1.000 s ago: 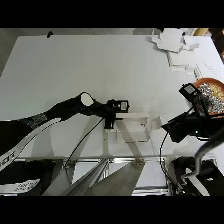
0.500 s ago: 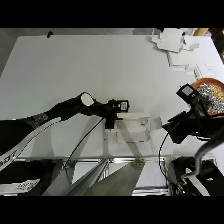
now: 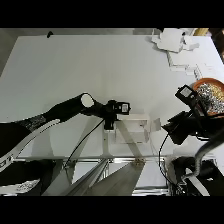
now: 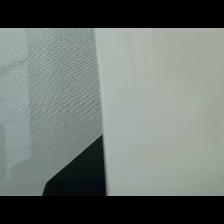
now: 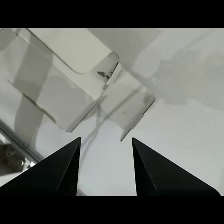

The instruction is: Fold the box and place the chain.

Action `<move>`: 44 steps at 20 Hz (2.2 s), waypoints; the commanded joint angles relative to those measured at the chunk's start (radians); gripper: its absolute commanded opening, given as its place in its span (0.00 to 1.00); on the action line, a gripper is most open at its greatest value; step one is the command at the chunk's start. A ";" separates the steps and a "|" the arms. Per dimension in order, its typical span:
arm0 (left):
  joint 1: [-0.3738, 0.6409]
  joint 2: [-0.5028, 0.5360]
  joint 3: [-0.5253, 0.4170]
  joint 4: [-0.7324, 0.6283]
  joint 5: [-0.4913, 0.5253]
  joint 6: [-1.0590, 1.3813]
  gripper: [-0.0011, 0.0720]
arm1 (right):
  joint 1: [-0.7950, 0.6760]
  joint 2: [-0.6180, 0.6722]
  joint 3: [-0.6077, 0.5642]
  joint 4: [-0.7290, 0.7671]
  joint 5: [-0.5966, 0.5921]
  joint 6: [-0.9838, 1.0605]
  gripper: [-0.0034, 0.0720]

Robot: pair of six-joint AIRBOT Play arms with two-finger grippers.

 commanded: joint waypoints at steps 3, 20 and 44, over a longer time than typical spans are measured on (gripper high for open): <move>-0.023 -0.011 0.002 0.028 0.007 -0.026 0.02 | 0.001 -0.001 0.000 -0.001 0.002 -0.002 0.52; -0.023 -0.013 0.002 0.027 0.000 -0.029 0.03 | 0.049 -0.055 -0.128 0.117 -0.055 -0.424 0.46; -0.023 -0.013 0.002 0.026 -0.023 -0.029 0.03 | 0.534 0.064 -0.524 -0.080 -0.569 -0.648 0.95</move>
